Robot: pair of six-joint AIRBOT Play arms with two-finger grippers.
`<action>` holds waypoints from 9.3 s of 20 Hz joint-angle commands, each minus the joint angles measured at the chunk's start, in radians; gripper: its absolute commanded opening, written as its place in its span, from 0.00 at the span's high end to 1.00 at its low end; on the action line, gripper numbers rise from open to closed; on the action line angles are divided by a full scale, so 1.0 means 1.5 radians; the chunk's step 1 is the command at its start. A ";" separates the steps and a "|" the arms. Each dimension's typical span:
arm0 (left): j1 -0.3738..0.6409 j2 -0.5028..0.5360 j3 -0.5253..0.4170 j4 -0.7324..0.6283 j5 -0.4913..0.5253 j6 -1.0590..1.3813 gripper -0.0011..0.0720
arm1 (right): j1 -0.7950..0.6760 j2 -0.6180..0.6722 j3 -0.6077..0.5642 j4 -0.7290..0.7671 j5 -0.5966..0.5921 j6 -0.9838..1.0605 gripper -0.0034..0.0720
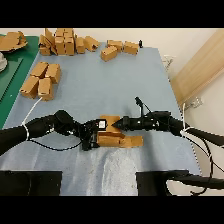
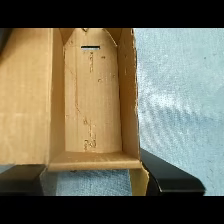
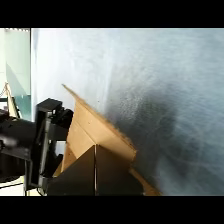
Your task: Fold the box.
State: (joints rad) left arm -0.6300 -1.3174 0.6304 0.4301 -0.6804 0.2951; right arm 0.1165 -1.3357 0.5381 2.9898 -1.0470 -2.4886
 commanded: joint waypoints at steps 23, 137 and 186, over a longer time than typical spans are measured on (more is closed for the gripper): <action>0.001 0.000 0.001 0.000 -0.004 0.000 0.41 | 0.136 0.596 -0.045 -0.709 -0.050 0.043 0.48; 0.000 0.000 0.001 0.000 -0.005 0.000 0.41 | 0.221 0.374 -0.111 -0.824 0.137 0.846 0.95; 0.000 0.000 0.001 0.000 -0.005 0.000 0.41 | 0.281 0.344 -0.047 -0.649 0.173 0.775 0.45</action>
State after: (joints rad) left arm -0.6308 -1.3178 0.6304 0.4301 -0.6876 0.2955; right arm 0.5014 -0.7650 0.4366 2.0254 -0.7841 -1.3144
